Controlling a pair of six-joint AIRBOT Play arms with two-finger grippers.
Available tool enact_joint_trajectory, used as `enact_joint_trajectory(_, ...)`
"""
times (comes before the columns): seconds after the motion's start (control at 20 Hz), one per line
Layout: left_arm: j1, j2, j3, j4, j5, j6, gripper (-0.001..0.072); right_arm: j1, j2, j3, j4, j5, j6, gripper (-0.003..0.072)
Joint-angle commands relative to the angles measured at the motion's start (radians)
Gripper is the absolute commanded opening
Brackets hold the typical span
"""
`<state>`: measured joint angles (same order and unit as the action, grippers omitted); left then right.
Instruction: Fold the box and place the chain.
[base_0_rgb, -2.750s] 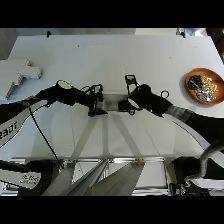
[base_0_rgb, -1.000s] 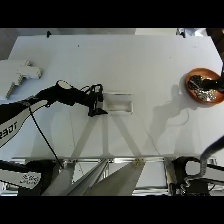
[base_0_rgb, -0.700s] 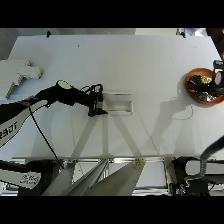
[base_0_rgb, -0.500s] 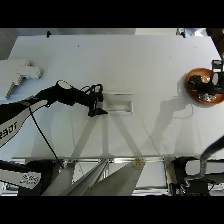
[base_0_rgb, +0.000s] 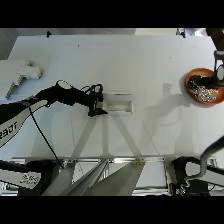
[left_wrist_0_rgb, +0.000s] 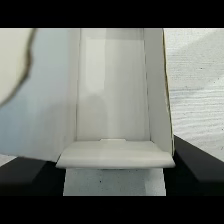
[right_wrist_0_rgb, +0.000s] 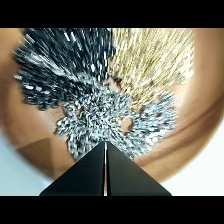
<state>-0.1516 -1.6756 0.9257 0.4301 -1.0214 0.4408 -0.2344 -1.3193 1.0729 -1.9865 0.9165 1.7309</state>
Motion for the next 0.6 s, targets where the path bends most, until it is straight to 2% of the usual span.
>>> enact_joint_trajectory(0.0, 0.0, 0.0, 0.0, 0.0, 0.0, 0.0, 0.0395, 0.075, 0.173, 0.0, -0.005, 0.136, -0.066, 0.0014)
enact_joint_trajectory(0.1, 0.0, 0.0, 0.0, 0.0, 0.0, 0.001, 0.0395, 0.127, 0.257, 0.0, -0.006, 0.207, -0.092, 0.0014)
enact_joint_trajectory(0.2, 0.0, 0.0, 0.0, 0.0, 0.0, 0.0, 0.0395, 0.153, 0.314, 0.0, -0.002, 0.23, -0.092, 0.0014)
enact_joint_trajectory(0.3, 0.0, 0.0, 0.0, 0.0, 0.0, 0.0, 0.0395, 0.15, 0.328, 0.0, 0.004, 0.243, -0.09, 0.0017)
enact_joint_trajectory(0.35, 0.0, 0.0, 0.0, 0.0, 0.0, 0.0, 0.0395, 0.139, 0.322, 0.0, 0.011, 0.242, -0.084, 0.0042)
enact_joint_trajectory(0.4, 0.0, 0.0, 0.0, 0.0, 0.0, 0.0, 0.0395, 0.12, 0.311, 0.0, 0.021, 0.23, -0.074, 0.0222)
enact_joint_trajectory(0.45, 0.0, 0.0, 0.0, 0.0, 0.0, 0.0, 0.0395, 0.097, 0.3, 0.0, 0.043, 0.212, -0.055, 0.0328)
enact_joint_trajectory(0.55, 0.0, 0.0, 0.0, 0.0, 0.0, 0.0, 0.0395, 0.039, 0.266, 0.0, 0.101, 0.165, -0.018, 0.0328)
